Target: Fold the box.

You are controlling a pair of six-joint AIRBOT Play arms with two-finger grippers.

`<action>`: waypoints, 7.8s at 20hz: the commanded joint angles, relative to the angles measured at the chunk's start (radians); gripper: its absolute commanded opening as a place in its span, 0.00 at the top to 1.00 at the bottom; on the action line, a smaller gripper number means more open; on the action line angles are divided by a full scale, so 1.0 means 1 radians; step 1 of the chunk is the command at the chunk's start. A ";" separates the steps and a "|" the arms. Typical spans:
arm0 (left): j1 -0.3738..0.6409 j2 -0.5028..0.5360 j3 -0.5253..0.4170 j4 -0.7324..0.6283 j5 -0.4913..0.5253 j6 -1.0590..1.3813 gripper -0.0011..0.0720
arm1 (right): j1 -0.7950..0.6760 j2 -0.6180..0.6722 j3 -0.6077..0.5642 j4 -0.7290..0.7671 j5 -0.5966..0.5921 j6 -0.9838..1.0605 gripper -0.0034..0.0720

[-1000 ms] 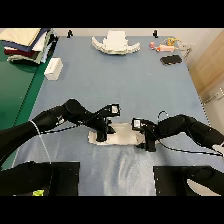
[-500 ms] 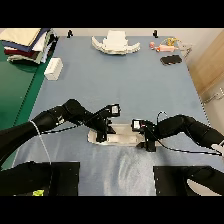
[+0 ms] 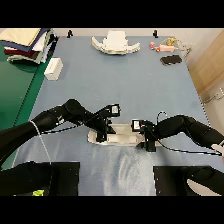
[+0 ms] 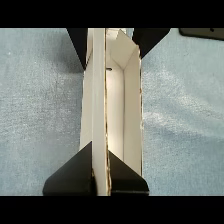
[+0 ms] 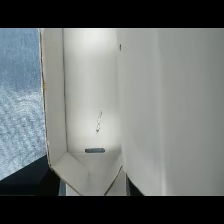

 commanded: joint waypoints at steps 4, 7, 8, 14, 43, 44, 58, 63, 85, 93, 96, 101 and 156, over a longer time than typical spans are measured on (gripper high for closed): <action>0.001 0.001 0.000 0.000 0.000 0.000 0.97 | 0.001 0.000 0.000 0.000 0.004 0.000 0.29; 0.001 0.001 0.000 0.000 0.000 0.000 0.97 | 0.001 0.000 0.000 0.000 0.004 0.000 0.29; 0.001 0.000 0.000 -0.001 0.000 0.000 0.97 | 0.001 0.000 0.000 0.000 0.004 0.000 0.29; 0.001 0.001 0.000 -0.026 -0.029 0.000 0.97 | 0.001 0.000 0.000 0.000 0.004 0.000 0.29; -0.053 0.157 0.074 -0.064 -0.136 -1.003 0.97 | 0.001 0.000 0.000 0.000 0.004 0.000 0.29; -0.055 0.132 0.091 -0.063 -0.101 -1.012 0.97 | 0.001 0.000 0.000 0.000 0.004 0.000 0.29; -0.047 -0.148 0.110 0.119 0.113 -1.345 0.97 | 0.001 0.000 0.000 0.000 0.004 0.000 0.29; -0.047 -0.157 0.117 0.121 0.127 -1.337 0.97 | 0.001 0.000 0.000 0.000 0.004 0.000 0.29; 0.050 0.377 -0.061 0.342 -0.129 -0.553 0.03 | 0.001 0.000 0.000 0.000 0.004 0.000 0.29; 0.089 0.222 -0.074 0.280 -0.132 -0.189 0.03 | 0.001 0.000 0.000 0.000 0.004 0.000 0.29; 0.087 0.173 -0.078 0.189 -0.129 -0.065 0.03 | 0.001 0.000 0.000 0.000 0.004 0.000 0.29; 0.034 0.086 -0.078 0.086 -0.064 0.030 0.29 | 0.001 0.000 0.000 0.000 0.004 0.000 0.29; 0.203 0.265 -0.256 0.219 -0.055 -1.313 0.97 | 0.001 0.000 0.000 0.000 0.004 0.000 0.29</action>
